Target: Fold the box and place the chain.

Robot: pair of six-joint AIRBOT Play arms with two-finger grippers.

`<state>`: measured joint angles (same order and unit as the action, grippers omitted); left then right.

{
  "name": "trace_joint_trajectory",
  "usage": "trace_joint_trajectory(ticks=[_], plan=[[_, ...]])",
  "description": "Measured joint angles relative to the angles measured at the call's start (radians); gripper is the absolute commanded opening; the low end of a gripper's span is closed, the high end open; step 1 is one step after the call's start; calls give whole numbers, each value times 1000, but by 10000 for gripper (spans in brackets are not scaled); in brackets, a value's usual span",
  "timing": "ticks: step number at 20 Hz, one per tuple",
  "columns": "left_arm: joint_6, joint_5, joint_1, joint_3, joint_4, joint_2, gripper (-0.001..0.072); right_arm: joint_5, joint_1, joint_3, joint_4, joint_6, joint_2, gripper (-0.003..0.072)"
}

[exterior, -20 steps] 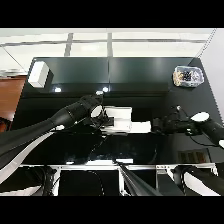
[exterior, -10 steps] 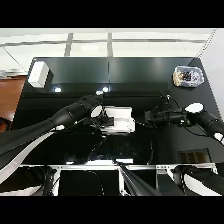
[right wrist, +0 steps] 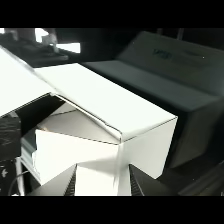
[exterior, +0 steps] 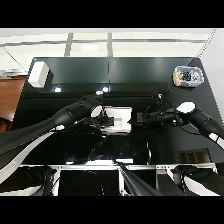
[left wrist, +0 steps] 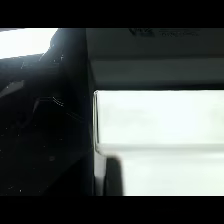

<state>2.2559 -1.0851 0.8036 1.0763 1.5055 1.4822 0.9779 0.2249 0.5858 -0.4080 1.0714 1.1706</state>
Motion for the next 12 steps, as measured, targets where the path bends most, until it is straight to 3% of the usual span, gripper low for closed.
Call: trace_joint_trajectory(ticks=[5, 12], plan=[[0, 0, 0, 0, 0, 0, 25, -46, 53, 20, -77, 68, 0, 359], [0, 0, 0, 0, 0, 0, 25, -109, 172, 98, -315, 330, 23, 359]])
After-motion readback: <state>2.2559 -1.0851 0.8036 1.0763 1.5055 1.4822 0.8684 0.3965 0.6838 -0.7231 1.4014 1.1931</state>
